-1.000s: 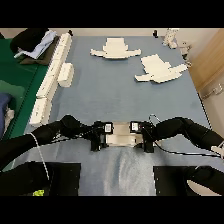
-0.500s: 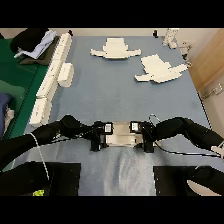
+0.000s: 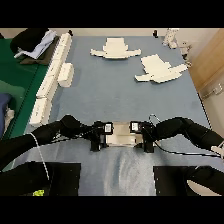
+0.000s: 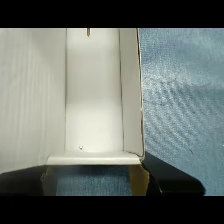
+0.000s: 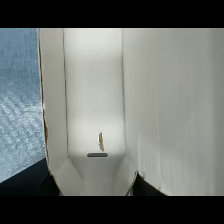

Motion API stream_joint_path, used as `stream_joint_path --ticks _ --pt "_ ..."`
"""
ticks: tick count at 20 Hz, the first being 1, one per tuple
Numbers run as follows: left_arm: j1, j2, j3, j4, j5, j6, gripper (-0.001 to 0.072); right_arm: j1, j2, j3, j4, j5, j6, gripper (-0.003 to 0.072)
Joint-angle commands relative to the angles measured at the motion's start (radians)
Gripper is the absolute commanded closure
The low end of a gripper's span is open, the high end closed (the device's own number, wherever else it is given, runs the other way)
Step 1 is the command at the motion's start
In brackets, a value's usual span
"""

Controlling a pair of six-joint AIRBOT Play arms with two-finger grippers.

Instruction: Fold the box.

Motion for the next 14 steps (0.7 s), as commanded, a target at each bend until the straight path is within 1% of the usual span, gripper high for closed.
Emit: stream_joint_path --ticks 1,10,14 --pt "0.0 -0.001 0.0 0.0 0.001 -0.002 0.0175 0.0 0.0 0.0 0.0 0.0 0.0 0.012" --pt "0.0 -0.001 0.0 0.0 0.0 -0.001 0.0175 0.0 -0.001 0.0 0.0 -0.003 0.0 0.0119" --pt "0.0 -0.001 0.0 0.0 0.001 -0.001 0.0175 0.0 -0.001 0.0 -0.003 -0.025 0.001 0.0118"
